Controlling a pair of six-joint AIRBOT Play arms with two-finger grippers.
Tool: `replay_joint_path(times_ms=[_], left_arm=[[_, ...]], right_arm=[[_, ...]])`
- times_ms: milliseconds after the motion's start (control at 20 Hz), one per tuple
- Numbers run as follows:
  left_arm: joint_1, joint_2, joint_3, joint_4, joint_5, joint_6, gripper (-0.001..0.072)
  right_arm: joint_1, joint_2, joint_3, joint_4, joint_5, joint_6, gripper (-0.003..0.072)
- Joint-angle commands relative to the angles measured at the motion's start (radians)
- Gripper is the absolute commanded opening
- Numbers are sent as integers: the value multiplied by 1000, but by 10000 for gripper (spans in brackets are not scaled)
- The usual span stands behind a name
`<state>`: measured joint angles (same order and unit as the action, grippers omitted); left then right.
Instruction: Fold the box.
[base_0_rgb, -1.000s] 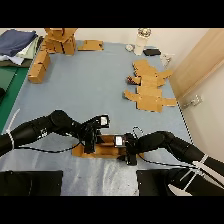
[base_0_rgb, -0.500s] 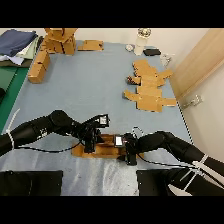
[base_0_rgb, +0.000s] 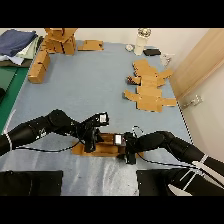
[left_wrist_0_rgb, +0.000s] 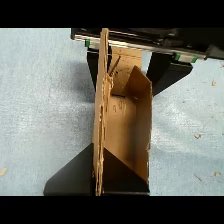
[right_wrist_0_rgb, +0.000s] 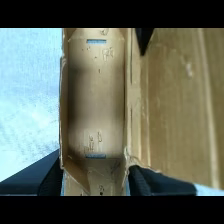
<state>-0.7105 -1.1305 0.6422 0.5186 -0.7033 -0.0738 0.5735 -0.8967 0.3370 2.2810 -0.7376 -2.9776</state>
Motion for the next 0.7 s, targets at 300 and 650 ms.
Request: replay_joint_path(times_ms=[300,650], left_arm=[[0,-3,1,-3,-4,-6,14],[1,-16,1,-2,15,-64,14]], right_arm=[[0,0,0,-25,-4,3,564],[0,0,0,-48,-4,0,557]])
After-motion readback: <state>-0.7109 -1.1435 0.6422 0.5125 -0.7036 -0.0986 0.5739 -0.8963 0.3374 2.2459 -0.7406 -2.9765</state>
